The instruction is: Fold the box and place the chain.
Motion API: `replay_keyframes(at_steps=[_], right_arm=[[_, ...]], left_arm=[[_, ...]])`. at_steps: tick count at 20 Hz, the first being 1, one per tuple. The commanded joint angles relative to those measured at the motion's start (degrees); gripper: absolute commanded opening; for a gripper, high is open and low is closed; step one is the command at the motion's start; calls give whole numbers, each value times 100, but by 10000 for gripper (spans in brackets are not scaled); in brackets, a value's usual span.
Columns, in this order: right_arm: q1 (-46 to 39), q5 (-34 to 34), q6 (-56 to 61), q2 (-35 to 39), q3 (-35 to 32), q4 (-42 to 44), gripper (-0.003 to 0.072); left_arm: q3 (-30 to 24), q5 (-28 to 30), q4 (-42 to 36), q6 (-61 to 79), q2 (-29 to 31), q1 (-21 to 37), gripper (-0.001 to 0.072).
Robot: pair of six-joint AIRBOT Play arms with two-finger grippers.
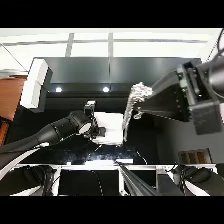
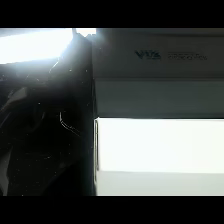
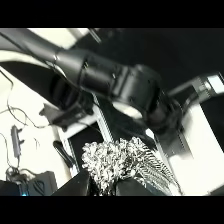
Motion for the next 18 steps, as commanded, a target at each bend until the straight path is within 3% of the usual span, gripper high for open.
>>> replay_keyframes(at_steps=[1,4,7,12,18], right_arm=[[282,-385,-2,-166,-190,-240,24],[332,-382,92,-216,-734,-887,24],[402,-529,109,-216,-1462,-933,24],[940,-1978,105,-348,-2907,-811,25],[1001,-2140,258,-564,-3283,-1401,25]], left_arm=[[4,7,0,2,0,2,29],[4,7,0,0,0,2,29],[4,7,2,2,0,2,29],[4,7,2,0,0,2,29],[4,13,2,2,0,2,29]])
